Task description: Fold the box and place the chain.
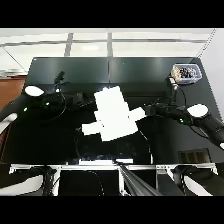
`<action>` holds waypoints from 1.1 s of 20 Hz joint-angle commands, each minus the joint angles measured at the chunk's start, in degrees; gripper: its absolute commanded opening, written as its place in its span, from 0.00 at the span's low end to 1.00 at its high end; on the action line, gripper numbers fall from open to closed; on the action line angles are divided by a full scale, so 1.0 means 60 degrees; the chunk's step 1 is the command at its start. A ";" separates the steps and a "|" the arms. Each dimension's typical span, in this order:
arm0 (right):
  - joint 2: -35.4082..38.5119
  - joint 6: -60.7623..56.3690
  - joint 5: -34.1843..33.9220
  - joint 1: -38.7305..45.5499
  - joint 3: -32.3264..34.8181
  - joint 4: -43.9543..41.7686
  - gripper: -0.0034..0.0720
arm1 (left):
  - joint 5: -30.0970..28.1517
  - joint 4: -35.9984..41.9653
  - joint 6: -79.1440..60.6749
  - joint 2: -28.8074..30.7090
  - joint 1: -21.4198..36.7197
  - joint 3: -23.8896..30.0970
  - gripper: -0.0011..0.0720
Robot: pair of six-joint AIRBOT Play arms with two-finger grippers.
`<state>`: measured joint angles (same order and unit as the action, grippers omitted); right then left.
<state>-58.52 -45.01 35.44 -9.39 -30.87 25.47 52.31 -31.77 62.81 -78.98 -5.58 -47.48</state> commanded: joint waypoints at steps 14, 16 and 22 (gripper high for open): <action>0.0007 0.0004 -0.0335 -0.0474 0.0051 0.0291 0.07 | 0.5632 -0.0973 -0.3173 -0.4437 -0.1282 -0.4095 0.39; 0.0007 0.0004 -0.0335 -0.0474 0.0051 0.0291 0.07 | 0.5566 -0.0940 -0.3515 -0.4437 -0.1293 -0.4207 0.22; 0.0219 0.0000 -0.0317 0.0175 -0.0510 0.0900 0.98 | 0.5829 -0.0965 -0.3825 -0.4328 -0.1286 -0.4473 0.05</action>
